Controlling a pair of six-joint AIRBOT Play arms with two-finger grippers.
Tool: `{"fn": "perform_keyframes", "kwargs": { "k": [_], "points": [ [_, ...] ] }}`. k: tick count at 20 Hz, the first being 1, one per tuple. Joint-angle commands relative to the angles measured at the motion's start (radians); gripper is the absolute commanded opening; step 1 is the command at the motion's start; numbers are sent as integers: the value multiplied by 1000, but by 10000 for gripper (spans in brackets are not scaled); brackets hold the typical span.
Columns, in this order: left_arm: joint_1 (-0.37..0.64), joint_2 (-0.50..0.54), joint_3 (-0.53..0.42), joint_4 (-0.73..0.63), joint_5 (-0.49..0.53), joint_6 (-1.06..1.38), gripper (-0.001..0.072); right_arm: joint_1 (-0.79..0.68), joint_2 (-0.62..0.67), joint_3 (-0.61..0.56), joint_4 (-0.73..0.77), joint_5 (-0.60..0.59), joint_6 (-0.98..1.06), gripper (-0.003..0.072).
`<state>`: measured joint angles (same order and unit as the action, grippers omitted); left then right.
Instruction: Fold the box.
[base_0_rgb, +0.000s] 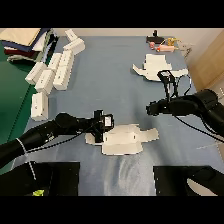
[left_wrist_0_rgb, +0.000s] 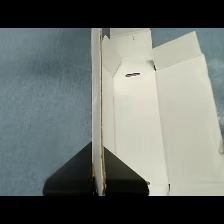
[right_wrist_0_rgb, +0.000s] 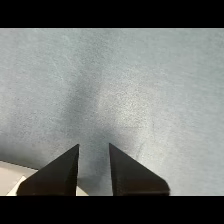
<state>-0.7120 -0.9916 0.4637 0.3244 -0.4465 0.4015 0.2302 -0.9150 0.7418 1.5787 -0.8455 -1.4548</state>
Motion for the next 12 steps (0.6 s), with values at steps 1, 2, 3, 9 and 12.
{"fn": "perform_keyframes", "kwargs": {
  "k": [1,2,3,9,12],
  "points": [
    [-10,1,-5,-14,-25,6,6,1,0,1,0,0,1,303],
    [-16,1,-5,-14,-32,4,7,1,0,1,0,0,1,303],
    [-22,1,-5,-14,-40,-2,7,1,0,1,0,0,1,303],
    [-24,1,-6,-10,-114,-112,9,1,0,1,0,0,0,303],
    [-24,1,-6,-10,-114,-115,11,1,0,1,0,-1,0,301]
  ]
}}
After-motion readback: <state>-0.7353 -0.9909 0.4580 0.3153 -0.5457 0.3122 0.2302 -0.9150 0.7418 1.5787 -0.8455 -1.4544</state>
